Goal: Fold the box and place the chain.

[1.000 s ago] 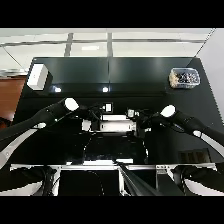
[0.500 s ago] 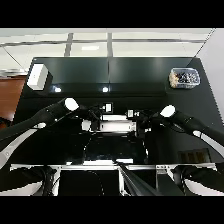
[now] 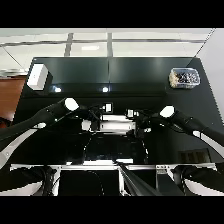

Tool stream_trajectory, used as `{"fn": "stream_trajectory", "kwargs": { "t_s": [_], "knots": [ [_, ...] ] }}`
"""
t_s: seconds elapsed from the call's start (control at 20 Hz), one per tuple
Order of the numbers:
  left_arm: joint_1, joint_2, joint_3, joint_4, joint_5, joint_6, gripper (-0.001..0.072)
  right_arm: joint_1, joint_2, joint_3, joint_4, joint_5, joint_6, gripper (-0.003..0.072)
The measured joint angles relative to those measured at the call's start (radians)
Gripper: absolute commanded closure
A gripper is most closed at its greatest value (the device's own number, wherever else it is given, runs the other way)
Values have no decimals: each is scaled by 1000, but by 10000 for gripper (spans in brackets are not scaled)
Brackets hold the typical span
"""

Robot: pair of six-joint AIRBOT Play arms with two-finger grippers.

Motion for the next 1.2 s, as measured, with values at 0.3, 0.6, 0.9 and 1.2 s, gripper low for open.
{"fn": "stream_trajectory", "kwargs": {
  "t_s": [0.3,0.6,0.9,1.2],
  "knots": [
    [0,1,0,-1,3,-2,477,0,0,0,-2,2,0,201],
    [26,61,0,48,1,-79,10,0,0,0,-3,4,0,201],
    [127,217,0,242,-75,-435,34,4,0,0,-8,4,-1,201],
    [198,270,-2,231,-425,-741,683,5,0,0,-12,6,-1,202]
  ]
}}
